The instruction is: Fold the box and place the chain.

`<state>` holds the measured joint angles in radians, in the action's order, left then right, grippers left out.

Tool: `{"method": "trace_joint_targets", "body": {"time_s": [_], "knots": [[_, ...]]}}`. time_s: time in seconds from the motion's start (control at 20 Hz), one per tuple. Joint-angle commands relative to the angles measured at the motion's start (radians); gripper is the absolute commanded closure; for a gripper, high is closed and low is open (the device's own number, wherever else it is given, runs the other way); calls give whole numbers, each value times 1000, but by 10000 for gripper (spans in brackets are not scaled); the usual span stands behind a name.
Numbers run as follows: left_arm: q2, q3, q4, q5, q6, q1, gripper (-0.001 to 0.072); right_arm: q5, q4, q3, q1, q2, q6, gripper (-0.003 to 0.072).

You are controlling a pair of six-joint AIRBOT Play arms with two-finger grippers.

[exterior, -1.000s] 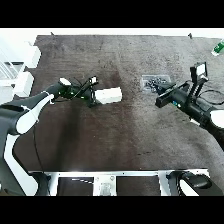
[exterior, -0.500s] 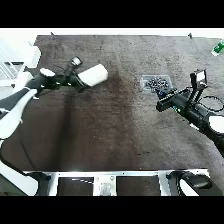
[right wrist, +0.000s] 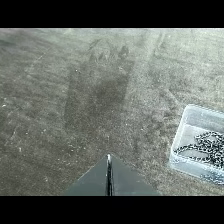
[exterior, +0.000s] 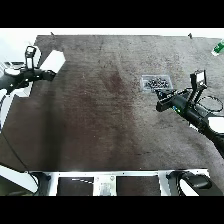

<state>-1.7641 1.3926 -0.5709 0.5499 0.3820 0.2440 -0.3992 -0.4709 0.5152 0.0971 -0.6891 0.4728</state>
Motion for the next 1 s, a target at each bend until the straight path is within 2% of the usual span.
{"method": "trace_joint_targets", "body": {"time_s": [0.0, 0.2, 0.4, 0.9, 0.95], "knots": [[-31, 1, -16, -101, 58, 32, 688, 0, 0, -1, 0, 0, 13, 676], [-74, 1, -16, -238, 100, 32, 687, 0, 0, -1, 0, 0, 22, 676], [-108, 1, -16, -295, 136, 32, 688, 0, 1, 0, 0, 0, 22, 676], [-126, 1, -17, -285, 160, 32, 684, 0, 27, 0, 0, 0, 22, 677], [-126, 1, -17, -285, 160, 32, 502, 0, 27, 0, 0, 0, 22, 676]]}}
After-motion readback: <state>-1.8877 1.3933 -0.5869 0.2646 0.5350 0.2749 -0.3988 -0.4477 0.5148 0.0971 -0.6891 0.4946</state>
